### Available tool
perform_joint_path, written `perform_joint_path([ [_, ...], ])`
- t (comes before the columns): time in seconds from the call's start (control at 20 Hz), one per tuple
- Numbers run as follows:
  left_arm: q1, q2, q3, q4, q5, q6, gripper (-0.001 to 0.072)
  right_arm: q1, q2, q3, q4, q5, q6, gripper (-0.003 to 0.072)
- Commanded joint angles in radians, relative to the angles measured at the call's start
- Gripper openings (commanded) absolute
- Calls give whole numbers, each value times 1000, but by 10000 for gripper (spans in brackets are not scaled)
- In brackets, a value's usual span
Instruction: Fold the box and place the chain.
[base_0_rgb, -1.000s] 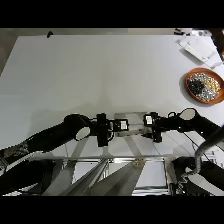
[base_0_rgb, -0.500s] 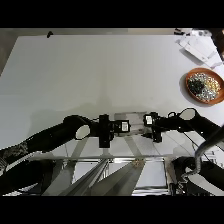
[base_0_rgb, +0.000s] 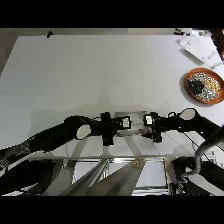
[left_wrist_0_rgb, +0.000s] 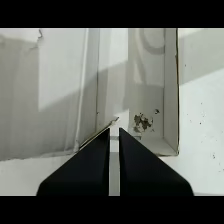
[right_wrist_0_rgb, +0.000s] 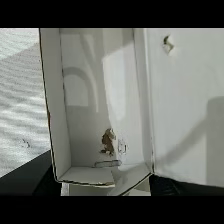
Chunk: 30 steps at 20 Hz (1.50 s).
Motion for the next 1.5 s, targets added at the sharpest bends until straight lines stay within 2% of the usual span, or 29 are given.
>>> perform_joint_path([
  [0.0, -17, -40, 0, -58, 41, 6, 94, 0, 0, 0, 0, 0, 0, 385],
  [0.1, -32, -53, 0, -58, 77, 7, 96, 0, 0, 0, 0, 0, 0, 385],
  [0.2, -34, -53, 0, -58, 93, 7, 166, 0, 0, 0, 0, 0, 0, 385],
  [0.25, -34, -53, 0, -55, 93, 7, 176, 0, 0, 0, 0, 0, 0, 385],
  [0.35, -34, -53, 0, -55, 94, 6, 296, 0, 0, 0, 0, 0, 0, 385],
  [0.45, -34, -54, 0, -55, 94, 6, 302, 0, 0, 0, 0, 0, 0, 385],
  [0.5, -37, -54, 0, -55, 95, 6, 385, 0, 0, 0, 0, 0, 0, 385],
  [0.55, -40, -54, 0, -57, 97, 6, 429, 0, 0, 0, 0, 0, 0, 385],
  [0.7, -44, -60, 0, -59, 98, 6, 460, 0, 0, 0, 0, 0, 0, 385],
  [0.85, -44, -61, 0, -59, 105, 3, 458, 0, 0, 0, 0, 0, 0, 385],
  [0.9, -44, -60, 0, -59, 113, 3, 447, 0, 0, 0, 0, 0, 0, 385],
  [0.95, -44, -58, 0, -59, 114, 1, 326, 0, 0, 0, 0, 0, 0, 385],
  [1.0, -44, -51, 0, -58, 109, 0, 248, 0, 0, 0, 0, 0, 0, 385],
  [1.1, -36, -13, 0, -58, 69, -3, 251, 0, 0, 0, 0, 0, 0, 385],
  [1.15, -26, 14, 0, -55, 42, -21, 173, 0, 0, 0, 0, 0, 0, 385],
  [1.2, -13, 45, 0, -43, 11, -58, 21, 0, 0, 0, 0, 0, 0, 385],
  [1.45, 69, 195, 0, 39, -114, -422, 3, 0, 0, 0, 0, 0, 0, 385],
])
